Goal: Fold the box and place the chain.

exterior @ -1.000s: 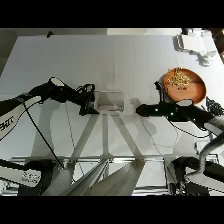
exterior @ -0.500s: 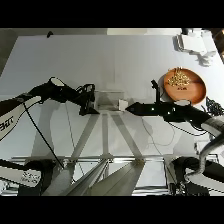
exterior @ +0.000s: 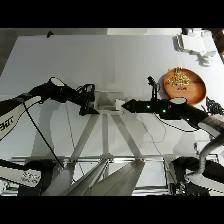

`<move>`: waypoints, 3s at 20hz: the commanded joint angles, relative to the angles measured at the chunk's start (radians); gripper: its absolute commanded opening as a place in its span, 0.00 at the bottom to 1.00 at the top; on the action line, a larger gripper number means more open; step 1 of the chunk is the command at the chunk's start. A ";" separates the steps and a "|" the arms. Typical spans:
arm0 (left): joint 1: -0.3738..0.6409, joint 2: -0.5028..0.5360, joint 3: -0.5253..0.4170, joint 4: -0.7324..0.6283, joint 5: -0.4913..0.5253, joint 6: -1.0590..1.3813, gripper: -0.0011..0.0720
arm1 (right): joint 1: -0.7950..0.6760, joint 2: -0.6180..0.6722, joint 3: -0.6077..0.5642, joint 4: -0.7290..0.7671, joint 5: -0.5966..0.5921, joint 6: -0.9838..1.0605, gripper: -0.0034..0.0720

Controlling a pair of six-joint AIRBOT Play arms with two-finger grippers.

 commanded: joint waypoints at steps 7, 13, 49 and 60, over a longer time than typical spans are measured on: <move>0.000 0.000 0.000 0.000 0.000 0.000 0.36 | 0.097 0.000 0.042 -0.114 -0.230 0.098 0.66; 0.000 0.000 0.000 0.000 0.000 0.000 0.36 | 0.151 0.000 0.060 -0.113 -0.226 0.180 0.66; 0.000 0.000 0.000 0.000 0.000 0.000 0.36 | 0.275 -0.014 0.301 -1.091 -0.093 1.064 0.90; 0.000 0.000 0.000 0.000 0.000 0.000 0.36 | 0.343 -0.109 0.374 -1.091 -0.096 1.217 0.90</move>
